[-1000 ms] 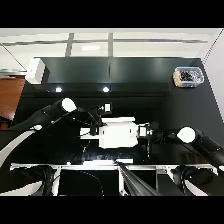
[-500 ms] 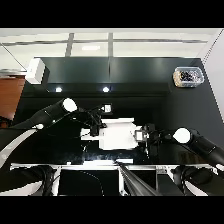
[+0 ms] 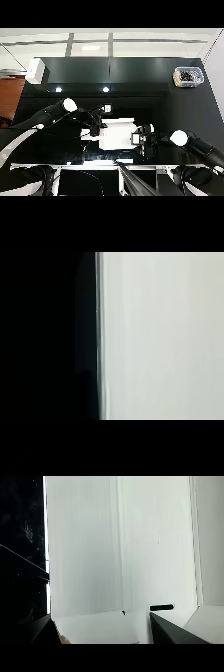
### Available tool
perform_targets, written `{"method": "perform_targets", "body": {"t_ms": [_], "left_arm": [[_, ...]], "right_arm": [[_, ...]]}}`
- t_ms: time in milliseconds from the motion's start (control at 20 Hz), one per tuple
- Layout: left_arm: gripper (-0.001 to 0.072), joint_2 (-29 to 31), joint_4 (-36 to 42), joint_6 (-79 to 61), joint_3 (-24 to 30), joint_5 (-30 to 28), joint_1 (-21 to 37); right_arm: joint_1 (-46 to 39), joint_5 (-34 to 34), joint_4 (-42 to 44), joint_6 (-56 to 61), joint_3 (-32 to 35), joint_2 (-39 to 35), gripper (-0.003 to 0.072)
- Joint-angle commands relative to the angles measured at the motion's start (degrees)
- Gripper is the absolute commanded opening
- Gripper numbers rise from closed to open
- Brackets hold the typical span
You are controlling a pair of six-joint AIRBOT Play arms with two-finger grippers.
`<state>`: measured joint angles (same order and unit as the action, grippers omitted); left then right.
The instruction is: Fold the box and place the chain.
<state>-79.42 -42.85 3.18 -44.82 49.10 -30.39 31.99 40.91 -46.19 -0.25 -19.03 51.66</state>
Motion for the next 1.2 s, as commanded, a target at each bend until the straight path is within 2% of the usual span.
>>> {"method": "perform_targets", "body": {"t_ms": [0,250,400,550,700,1000,1150], "left_arm": [[0.0026,-0.04,-0.11,0.0,0.04,0.04,-0.02],[0.0026,-0.04,-0.11,0.09,0.02,0.94,-0.02],[0.0026,-0.04,-0.09,0.22,0.02,0.98,-0.02],[0.0026,-0.04,-0.09,0.22,0.02,0.92,-0.02],[0.0026,-0.04,-0.09,0.22,0.02,0.9,-0.02],[0.0026,-0.02,-0.09,0.22,0.02,0.92,-0.02],[0.0026,0.0,-0.09,0.22,0.02,1.05,-0.02]], "right_arm": [[1.01,-2.16,4.0,0.0,-0.11,0.02,0.0707],[-0.74,-1.51,-0.85,8.94,-4.24,-0.17,0.0708],[-4.46,-1.49,-0.66,10.34,-7.06,-0.17,0.0709],[-8.15,-0.83,3.85,9.92,-7.15,-0.17,0.0708],[-8.11,-0.57,8.33,6.23,-7.1,0.44,0.0708],[-8.2,-0.39,17.25,-1.66,-7.1,6.4,0.0707],[-8.17,1.14,17.86,-3.23,-7.08,7.45,0.0707]]}}
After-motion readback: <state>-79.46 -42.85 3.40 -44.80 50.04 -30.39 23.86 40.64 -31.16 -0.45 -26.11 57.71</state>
